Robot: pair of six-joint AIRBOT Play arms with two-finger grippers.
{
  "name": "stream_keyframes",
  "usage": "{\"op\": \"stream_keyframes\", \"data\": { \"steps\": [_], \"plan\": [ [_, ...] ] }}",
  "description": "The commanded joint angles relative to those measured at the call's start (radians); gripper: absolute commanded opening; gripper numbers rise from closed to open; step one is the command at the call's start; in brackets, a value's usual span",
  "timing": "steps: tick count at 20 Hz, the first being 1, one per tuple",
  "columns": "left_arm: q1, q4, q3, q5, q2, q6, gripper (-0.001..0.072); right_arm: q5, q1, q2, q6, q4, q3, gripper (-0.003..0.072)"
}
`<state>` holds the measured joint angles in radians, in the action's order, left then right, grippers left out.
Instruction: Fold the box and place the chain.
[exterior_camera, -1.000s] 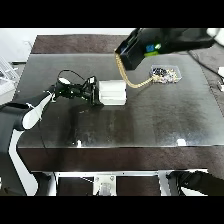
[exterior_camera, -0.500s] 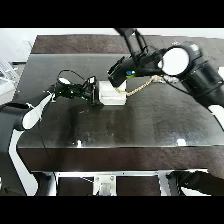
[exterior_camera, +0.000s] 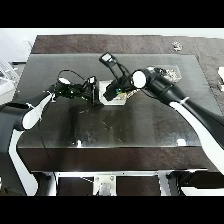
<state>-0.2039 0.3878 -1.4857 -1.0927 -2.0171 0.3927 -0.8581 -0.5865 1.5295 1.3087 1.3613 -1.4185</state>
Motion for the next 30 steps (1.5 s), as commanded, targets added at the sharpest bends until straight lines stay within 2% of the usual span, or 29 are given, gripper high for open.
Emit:
{"op": "stream_keyframes", "data": {
  "steps": [1, 2, 3, 6, 9, 10, 11, 13, 15, 17, 20, 23, 26, 30],
  "plan": [
    [0.001, 0.0, 0.0, -0.001, 0.0, 0.0, 0.0352, 0.006, 0.019, 0.074, 0.0, 0.009, 0.01, 0.0034],
    [0.001, 0.0, 0.0, -0.001, 0.0, 0.0, 0.0352, 0.008, 0.031, 0.075, 0.0, 0.011, 0.009, 0.0216],
    [0.001, 0.0, 0.0, 0.0, 0.0, 0.0, 0.0352, 0.013, 0.048, 0.071, 0.0, 0.012, 0.009, 0.0331],
    [0.001, 0.0, 0.0, -0.001, 0.0, 0.0, 0.0352, 0.013, 0.113, 0.033, 0.033, 0.016, 0.005, 0.0326],
    [0.001, 0.0, 0.0, -0.001, 0.0, 0.0, 0.0352, -0.016, 0.194, -0.066, 0.104, 0.056, 0.006, 0.0327],
    [0.001, 0.0, 0.0, -0.001, 0.0, 0.0, 0.0352, -0.032, 0.225, -0.097, 0.15, 0.087, 0.007, 0.0338],
    [0.001, 0.0, 0.0, 0.0, 0.0, 0.0, 0.0352, -0.041, 0.262, -0.124, 0.201, 0.121, 0.015, 0.0397],
    [0.001, 0.0, 0.0, 0.0, 0.0, 0.0, 0.0352, -0.039, 0.349, -0.15, 0.282, 0.162, 0.048, 0.0403],
    [0.001, 0.0, 0.0, 0.0, 0.0, 0.0, 0.0352, 0.035, 0.446, -0.149, 0.344, 0.162, 0.11, 0.0441],
    [0.001, 0.0, 0.0, 0.0, 0.0, 0.0, 0.0352, 0.171, 0.529, -0.141, 0.42, 0.153, 0.193, 0.0454],
    [0.001, 0.0, 0.0, -0.001, 0.0, 0.0, 0.0352, 0.313, 0.605, -0.101, 0.442, 0.044, 0.278, 0.0454],
    [0.001, -0.001, 0.0, -0.001, 0.0, 0.0, 0.0352, 0.39, 0.613, -0.027, 0.441, -0.003, 0.282, 0.0456],
    [0.001, -0.001, 0.0, -0.001, 0.0, 0.0, 0.0352, 0.479, 0.611, 0.046, 0.433, -0.086, 0.282, 0.05],
    [0.001, -0.003, 0.0, -0.004, 0.0, 0.0, 0.0352, 0.528, 0.597, 0.107, 0.337, -0.218, 0.26, 0.05]
  ]
}}
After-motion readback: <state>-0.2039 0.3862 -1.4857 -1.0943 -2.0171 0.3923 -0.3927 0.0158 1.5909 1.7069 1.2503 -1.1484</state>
